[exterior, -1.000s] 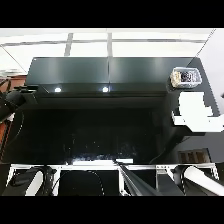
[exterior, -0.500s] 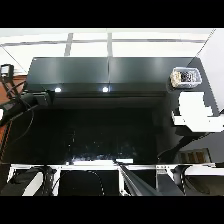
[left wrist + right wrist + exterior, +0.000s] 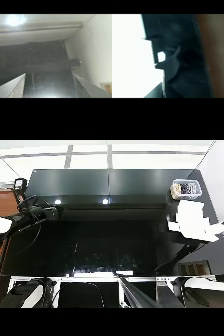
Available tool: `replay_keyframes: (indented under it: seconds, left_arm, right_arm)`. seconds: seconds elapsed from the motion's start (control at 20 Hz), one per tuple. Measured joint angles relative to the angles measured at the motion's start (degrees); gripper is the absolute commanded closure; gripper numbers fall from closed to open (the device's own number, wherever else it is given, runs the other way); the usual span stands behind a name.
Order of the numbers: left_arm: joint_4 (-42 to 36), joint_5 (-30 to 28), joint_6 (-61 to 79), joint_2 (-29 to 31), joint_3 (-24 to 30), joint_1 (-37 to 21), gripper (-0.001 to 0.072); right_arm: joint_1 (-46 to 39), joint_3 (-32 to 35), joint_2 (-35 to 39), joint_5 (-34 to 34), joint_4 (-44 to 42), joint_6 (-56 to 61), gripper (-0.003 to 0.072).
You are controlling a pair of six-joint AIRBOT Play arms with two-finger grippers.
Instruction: Fold the box and place the chain.
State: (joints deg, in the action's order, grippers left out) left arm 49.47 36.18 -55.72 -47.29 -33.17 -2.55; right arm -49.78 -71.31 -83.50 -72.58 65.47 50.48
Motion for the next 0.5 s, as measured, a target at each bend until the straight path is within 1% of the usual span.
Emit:
replay_keyframes:
  seconds: [0.15, 0.25, 0.4, 0.5]
  left_arm:
    - [-0.5, 2.5, 0.0, -0.1, 0.0, 0.4, -0.0004]
    - [-0.8, 3.7, -0.1, -0.2, 0.0, 1.0, -0.0004]
    - [-1.3, 4.4, -0.1, -0.7, 0.0, 3.2, 0.0001]
    - [-2.2, 3.0, -0.1, -2.1, -0.2, 5.5, 0.0003]
  right_arm:
    - [3.1, 7.3, 8.7, 0.6, -8.0, -0.4, 0.0670]
    - [6.9, 14.0, 15.1, 2.5, -12.8, -0.9, 0.0670]
    - [14.4, 24.7, 22.9, 6.4, -20.4, -2.0, 0.0670]
    - [21.2, 31.6, 26.3, 9.9, -27.4, -3.9, 0.0670]
